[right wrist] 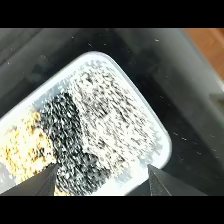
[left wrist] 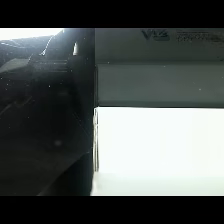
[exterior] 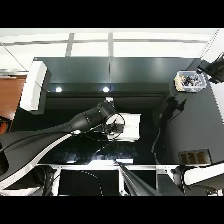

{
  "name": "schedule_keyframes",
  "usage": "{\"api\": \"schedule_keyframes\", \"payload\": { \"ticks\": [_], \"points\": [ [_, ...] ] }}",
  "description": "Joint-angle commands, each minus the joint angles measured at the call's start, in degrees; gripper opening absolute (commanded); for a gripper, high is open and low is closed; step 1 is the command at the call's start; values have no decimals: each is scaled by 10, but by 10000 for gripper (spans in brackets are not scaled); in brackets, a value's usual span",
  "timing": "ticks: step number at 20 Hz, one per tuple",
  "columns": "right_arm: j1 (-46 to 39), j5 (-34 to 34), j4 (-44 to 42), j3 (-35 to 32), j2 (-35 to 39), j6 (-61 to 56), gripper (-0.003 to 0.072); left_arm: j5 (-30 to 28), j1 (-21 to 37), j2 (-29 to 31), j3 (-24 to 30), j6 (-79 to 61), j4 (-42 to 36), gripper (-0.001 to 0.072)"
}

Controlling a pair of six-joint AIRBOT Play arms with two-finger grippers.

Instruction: Fold the box and place the chain.

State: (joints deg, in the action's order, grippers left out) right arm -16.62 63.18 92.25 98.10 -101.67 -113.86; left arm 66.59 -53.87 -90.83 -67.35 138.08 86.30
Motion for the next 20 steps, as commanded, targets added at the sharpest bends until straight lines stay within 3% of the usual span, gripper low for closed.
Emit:
{"api": "schedule_keyframes", "payload": {
  "ticks": [1, 6, 13, 14, 18, 19, 20],
  "points": [
    [-9, 56, -13, 81, -76, -50, 659, 0, 0, 0, 0, 0, 0, 24],
    [-15, 74, -5, 119, -124, -86, 658, 0, 0, 0, 0, 0, 0, 24],
    [-19, 26, -4, 119, -147, -85, 657, 0, 0, 0, 0, 0, 0, 25],
    [-19, 16, -6, 119, -149, -81, 625, 0, 0, 0, 0, 0, 0, 25],
    [-20, 6, -9, 119, -157, -71, 616, -1, 0, 0, 0, 0, 0, 25],
    [-20, 2, -10, 119, -159, -71, 603, 0, 0, 0, 0, 0, 0, 25],
    [-20, -4, -10, 119, -159, -69, 493, 0, 0, 0, 0, 0, 0, 25]
  ]
}}
